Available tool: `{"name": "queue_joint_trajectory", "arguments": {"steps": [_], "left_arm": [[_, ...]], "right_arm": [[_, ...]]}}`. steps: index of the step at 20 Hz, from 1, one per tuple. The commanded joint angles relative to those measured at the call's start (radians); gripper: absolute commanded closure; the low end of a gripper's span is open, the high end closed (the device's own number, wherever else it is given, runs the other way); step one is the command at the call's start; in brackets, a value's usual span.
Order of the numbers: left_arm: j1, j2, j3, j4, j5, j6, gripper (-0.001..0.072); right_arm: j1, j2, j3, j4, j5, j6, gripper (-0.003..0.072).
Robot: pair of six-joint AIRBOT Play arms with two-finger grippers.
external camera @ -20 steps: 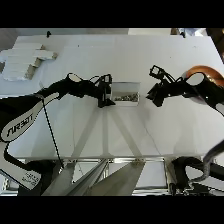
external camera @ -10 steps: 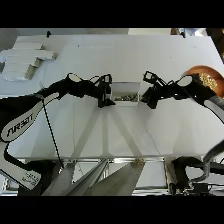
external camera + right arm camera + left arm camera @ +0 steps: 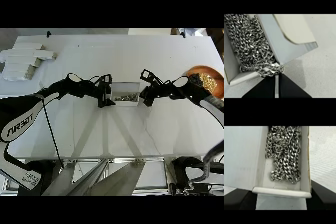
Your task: Fold the box and place the chain.
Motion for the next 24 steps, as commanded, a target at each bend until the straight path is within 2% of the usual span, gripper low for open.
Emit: {"name": "queue_joint_trajectory", "arguments": {"steps": [1,19,22,24], "left_arm": [[0.000,0.000,0.000,0.000,0.000,0.000,0.0433],[0.000,0.000,0.000,0.000,0.000,0.000,0.0433],[0.000,0.000,0.000,0.000,0.000,0.000,0.0433],[0.000,0.000,0.000,0.000,0.000,0.000,0.0433]], "right_arm": [[0.001,0.002,0.000,0.002,-0.006,0.027,0.0649],[0.001,0.137,0.000,-0.025,-0.001,0.031,0.0669],[0.001,0.151,0.000,-0.055,0.011,0.090,0.0666],[0.001,0.158,0.000,-0.069,0.021,0.136,0.0573]]}}
